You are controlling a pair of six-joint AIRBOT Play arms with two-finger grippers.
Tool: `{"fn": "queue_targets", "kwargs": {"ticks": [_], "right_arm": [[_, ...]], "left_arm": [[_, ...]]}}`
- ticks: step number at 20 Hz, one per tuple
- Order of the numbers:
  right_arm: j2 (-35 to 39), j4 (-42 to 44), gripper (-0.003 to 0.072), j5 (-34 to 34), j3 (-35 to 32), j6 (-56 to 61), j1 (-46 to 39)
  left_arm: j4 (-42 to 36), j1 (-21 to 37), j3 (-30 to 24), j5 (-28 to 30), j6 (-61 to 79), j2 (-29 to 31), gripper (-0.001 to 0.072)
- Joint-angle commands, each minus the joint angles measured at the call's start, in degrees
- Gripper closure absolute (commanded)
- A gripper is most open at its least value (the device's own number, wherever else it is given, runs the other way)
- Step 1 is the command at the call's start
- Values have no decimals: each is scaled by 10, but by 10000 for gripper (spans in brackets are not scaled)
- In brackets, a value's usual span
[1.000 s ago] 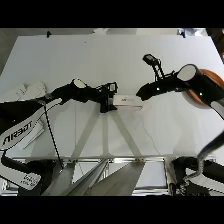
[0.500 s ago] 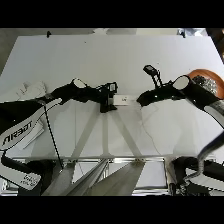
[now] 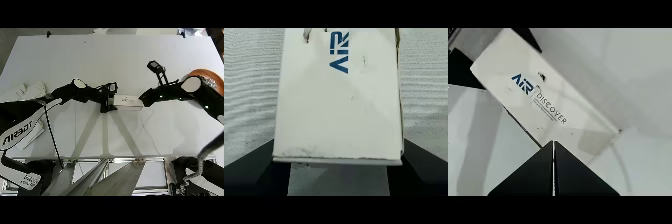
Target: Fold the box and place the chain.
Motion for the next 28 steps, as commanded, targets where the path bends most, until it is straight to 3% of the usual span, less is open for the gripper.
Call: {"fn": "queue_targets", "kwargs": {"ticks": [1,5,8,18,19,21,25,28], "right_arm": [[99,-51,674,-8,1,26,-10],[195,-209,674,-8,1,119,-51],[214,-280,674,-3,1,183,-94],[212,-282,674,5,1,184,-121],[213,-282,674,5,1,184,-121],[213,-282,674,5,1,184,-121],[212,-282,674,5,1,184,-121],[213,-282,674,5,1,184,-121]], "left_arm": [[0,0,0,0,1,0,492],[0,0,0,0,1,0,492],[0,0,0,0,1,0,492],[0,0,0,0,1,0,494],[0,0,0,0,1,0,514],[1,0,0,-3,1,1,695],[0,0,0,-5,0,28,698],[0,1,0,1,-67,88,697]]}}
